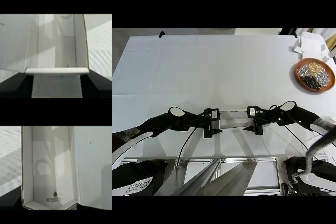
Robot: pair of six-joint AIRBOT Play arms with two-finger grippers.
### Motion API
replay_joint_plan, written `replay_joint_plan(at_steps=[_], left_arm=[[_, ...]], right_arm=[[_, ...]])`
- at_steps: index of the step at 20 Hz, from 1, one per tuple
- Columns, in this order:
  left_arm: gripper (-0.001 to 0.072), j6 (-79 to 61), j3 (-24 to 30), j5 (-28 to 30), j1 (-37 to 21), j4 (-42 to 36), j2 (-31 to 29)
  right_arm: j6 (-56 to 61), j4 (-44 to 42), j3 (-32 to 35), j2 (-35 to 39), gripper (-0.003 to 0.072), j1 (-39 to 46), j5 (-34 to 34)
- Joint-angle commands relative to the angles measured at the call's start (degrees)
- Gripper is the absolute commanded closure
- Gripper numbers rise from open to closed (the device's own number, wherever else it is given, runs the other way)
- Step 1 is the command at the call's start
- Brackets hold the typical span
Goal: Fold the box and place the chain.
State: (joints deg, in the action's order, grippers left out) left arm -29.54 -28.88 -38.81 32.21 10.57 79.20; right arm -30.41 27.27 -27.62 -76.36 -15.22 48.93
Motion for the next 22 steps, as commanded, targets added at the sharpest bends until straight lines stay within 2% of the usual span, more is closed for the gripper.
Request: replay_joint_plan(at_steps=[1, 14, 16, 20, 21, 22], left_arm=[[0.0441, -0.2, 0.0, 0.1, 0.0, 0.7, 0.0], [0.044, -0.2, 0.0, 0.0, 0.0, 0.6, 0.0], [0.044, -0.2, 0.0, 0.0, 0.0, 0.6, 0.0], [0.044, -0.2, 0.0, 0.0, 0.0, 0.6, 0.0], [0.044, -0.2, 0.0, 0.0, 0.0, 0.6, 0.0], [0.044, -0.2, 0.0, 0.0, 0.0, 0.6, 0.0]], right_arm=[[0.0, 0.1, 0.0, 0.0, 0.0286, -0.1, 0.1], [0.0, -0.1, 0.0, 0.0, 0.0289, -0.1, 0.1], [0.0, -0.3, 0.0, 0.0, 0.029, -0.1, -1.7], [2.2, -0.2, 0.0, 0.0, 0.0287, -0.1, -0.3], [2.5, -1.0, 0.0, 0.0, 0.0212, -0.1, -0.1], [5.3, -2.3, 0.0, 0.1, 0.0033, 0.0, -0.5]])
